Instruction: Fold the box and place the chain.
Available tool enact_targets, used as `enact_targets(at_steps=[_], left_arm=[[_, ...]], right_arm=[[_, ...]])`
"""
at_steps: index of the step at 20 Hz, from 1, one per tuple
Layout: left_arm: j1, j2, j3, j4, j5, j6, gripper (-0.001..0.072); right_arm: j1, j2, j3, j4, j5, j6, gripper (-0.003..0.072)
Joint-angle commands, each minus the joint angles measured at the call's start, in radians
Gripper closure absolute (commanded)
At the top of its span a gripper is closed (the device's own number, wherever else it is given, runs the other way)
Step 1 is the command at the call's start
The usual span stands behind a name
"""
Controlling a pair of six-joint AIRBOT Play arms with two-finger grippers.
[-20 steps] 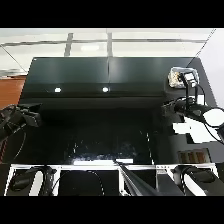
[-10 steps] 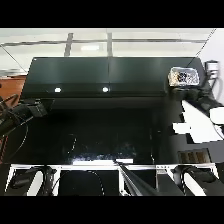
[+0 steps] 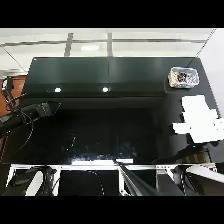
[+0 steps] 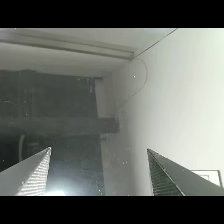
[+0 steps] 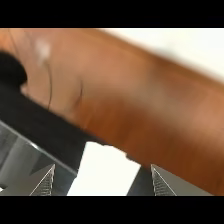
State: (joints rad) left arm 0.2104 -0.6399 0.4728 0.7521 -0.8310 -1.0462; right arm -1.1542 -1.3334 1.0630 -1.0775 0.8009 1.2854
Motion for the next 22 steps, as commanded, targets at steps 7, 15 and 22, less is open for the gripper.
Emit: enact_targets(at_steps=[7,15,22], left_arm=[[0.0,-0.007,0.0,-0.018,0.056,0.006,0.0003],[0.0,-0.007,0.001,-0.061,0.133,0.006,0.0003],[0.0,-0.007,0.0,-0.062,0.115,0.006,0.0003]], right_arm=[[-0.066,-0.547,0.529,0.12,0.532,-0.457,-0.0034],[-0.019,-0.6,0.533,0.169,0.635,-0.506,0.0122],[-0.034,-0.448,0.491,0.203,0.636,-0.512,0.067]])
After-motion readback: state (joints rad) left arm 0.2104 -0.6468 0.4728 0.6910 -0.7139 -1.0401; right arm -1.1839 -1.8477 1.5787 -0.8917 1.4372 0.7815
